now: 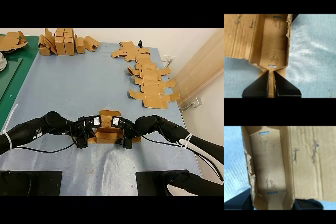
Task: Fold the box.
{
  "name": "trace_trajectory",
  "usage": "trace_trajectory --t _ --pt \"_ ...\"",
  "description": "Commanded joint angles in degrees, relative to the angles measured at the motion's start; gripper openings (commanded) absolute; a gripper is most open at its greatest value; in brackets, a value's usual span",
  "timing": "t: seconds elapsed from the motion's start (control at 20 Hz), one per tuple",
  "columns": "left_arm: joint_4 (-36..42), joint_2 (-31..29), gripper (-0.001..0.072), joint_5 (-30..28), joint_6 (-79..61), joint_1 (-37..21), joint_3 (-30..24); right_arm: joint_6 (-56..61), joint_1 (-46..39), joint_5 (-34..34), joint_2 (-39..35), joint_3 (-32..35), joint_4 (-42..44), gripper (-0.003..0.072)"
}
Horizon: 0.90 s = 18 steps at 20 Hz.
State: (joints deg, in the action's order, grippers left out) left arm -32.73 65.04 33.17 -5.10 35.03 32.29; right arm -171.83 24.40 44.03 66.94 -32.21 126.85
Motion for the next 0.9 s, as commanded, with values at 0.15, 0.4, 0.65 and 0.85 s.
trace_trajectory --t 0.15,0.4,0.65,0.85 --pt "0.00 0.39 0.0093 -0.20 -0.90 2.75 0.26 -0.09 -0.02 -0.02 0.02 0.02 0.04 0.0454" --pt "0.22 1.46 0.0093 -2.75 -3.04 5.01 0.31 -0.09 -0.02 -0.02 0.02 0.02 0.02 0.0454" --pt "0.66 1.44 0.0093 -5.66 -2.99 5.01 0.52 -0.09 -0.02 -0.02 0.02 0.02 0.02 0.0454" --pt "-0.31 0.68 0.0093 -2.16 0.85 4.98 0.48 -0.09 -0.02 0.02 0.02 0.02 0.02 0.0454"
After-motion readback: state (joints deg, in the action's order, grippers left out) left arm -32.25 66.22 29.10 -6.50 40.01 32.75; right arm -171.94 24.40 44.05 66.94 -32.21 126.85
